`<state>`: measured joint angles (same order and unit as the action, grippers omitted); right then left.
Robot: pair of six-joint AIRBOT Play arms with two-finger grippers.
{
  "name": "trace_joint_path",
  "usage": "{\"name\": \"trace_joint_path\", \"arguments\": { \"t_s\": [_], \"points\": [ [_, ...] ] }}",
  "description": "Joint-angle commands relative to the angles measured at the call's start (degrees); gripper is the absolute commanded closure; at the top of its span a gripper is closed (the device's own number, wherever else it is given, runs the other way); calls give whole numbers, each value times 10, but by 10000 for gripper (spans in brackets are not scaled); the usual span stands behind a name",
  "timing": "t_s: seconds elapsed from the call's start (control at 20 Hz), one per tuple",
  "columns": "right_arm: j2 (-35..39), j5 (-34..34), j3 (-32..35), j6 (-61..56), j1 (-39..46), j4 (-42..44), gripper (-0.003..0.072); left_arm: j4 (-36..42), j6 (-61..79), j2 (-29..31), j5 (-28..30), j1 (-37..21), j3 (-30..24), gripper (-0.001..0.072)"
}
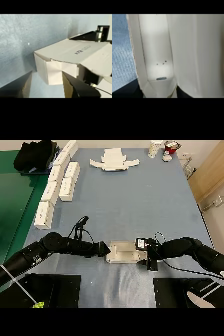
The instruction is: Fold the box.
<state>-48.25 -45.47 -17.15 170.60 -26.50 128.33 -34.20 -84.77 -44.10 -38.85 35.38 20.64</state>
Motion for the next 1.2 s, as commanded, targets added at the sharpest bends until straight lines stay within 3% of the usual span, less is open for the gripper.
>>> {"name": "trace_joint_path", "arguments": {
  "t_s": [0.0,0.15,0.3,0.4,0.55,0.9,1.15],
  "points": [
    [0,0,0,0,0,0,217,23,3,0,20,0,1,146],
    [0,0,0,0,0,0,217,21,2,-1,22,6,1,148],
    [0,0,0,0,0,0,217,-20,-59,-12,28,48,12,169],
    [0,0,0,0,0,0,217,-91,-133,-28,31,87,38,178],
    [0,0,0,0,0,0,217,-277,-324,-65,17,150,96,178],
    [0,0,0,0,0,0,217,-493,-588,-207,-137,258,249,186],
    [0,0,0,0,0,0,217,-530,-640,-284,-201,297,323,186]
  ]
}}
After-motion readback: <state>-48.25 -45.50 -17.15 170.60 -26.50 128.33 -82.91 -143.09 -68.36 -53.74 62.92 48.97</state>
